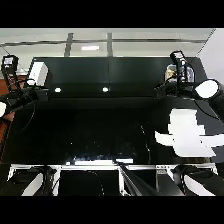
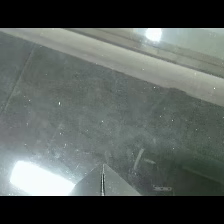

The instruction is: Fold the box and place the chain.

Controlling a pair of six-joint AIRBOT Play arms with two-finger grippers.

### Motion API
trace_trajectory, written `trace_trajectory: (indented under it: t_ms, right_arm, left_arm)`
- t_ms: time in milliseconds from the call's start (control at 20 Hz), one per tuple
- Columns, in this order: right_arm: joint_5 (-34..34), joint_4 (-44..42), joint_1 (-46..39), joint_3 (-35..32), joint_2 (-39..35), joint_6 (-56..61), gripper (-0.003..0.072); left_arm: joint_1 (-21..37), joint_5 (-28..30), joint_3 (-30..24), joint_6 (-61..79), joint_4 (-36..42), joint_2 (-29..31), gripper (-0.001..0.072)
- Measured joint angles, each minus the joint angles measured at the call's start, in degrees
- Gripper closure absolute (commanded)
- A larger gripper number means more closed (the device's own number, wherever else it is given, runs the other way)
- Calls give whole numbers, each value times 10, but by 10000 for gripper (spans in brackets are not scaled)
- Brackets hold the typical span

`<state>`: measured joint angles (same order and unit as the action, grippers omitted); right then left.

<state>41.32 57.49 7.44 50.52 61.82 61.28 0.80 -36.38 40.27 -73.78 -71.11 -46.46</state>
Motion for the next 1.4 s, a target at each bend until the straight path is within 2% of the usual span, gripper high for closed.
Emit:
trace_trajectory:
  t_ms: [800, 950, 1000, 1050, 1100, 1150, 1200, 1250, 1300, 1400]
  right_arm:
    - [0, -3, 0, 0, 0, 0, 669]
    - [0, -33, 0, 0, 0, 0, 667]
    - [0, -57, 0, 0, 0, 0, 575]
    - [2, -80, 0, 0, 0, 0, 146]
    - [7, -101, 0, 0, 0, 0, -19]
    - [15, -117, 0, 0, 0, 1, -18]
    - [26, -124, -2, 0, 0, 1, -18]
    - [42, -127, -6, 2, 0, 2, -18]
    - [58, -119, -17, 5, 0, 7, -18]
    - [93, -78, -54, 17, 0, 42, -18]
  left_arm:
    - [0, 3, 0, 0, 2, 0, 686]
    - [0, 3, 0, 0, 2, 0, 686]
    - [0, 3, 0, 0, 2, 0, 686]
    - [0, 4, 0, 0, 2, 0, 686]
    - [0, 4, 0, 0, 2, 0, 686]
    - [0, 4, 0, 0, 2, 0, 683]
    - [0, 4, 0, 0, 2, 0, 611]
    - [0, 4, 0, 0, 2, 0, 266]
    - [0, 4, 0, 0, 2, -1, 7]
    - [0, 2, 0, -1, 0, -2, 5]
